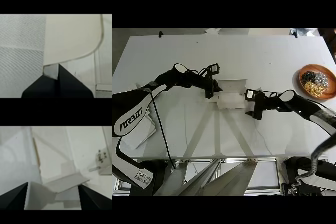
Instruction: Fold the box and place the chain.
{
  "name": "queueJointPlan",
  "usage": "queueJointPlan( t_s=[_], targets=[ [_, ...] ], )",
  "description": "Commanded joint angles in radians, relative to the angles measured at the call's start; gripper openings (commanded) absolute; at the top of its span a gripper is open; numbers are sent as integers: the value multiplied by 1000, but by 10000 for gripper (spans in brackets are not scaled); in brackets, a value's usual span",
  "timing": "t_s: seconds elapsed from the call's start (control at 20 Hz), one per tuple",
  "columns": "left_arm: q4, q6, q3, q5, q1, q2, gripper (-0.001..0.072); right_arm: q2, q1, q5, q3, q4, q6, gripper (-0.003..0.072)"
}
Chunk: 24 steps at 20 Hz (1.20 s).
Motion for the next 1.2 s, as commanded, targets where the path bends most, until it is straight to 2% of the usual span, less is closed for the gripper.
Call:
queueJointPlan(
  t_s=[0.0, 0.25, 0.65, 0.75, 0.95, 1.15],
  targets=[
    [0, 0, 1, 0, 0, -1, 14, -35, 27, -124, 0, 167, -59, 690],
    [0, 0, 1, 0, 0, -1, 14, -8, 27, -254, 0, 184, 41, 690],
    [0, 0, 1, 0, 0, -1, 14, 17, 25, -269, 36, 176, 32, 690],
    [0, 0, 1, 0, 0, -1, 14, 13, 1, -229, 54, 180, -2, 690],
    [0, 0, 1, 0, 0, -1, 14, -34, -69, -26, 119, 175, -43, 690],
    [0, 0, 1, 0, 0, -1, 14, -81, -88, 8, 174, 177, -72, 690]
  ],
)
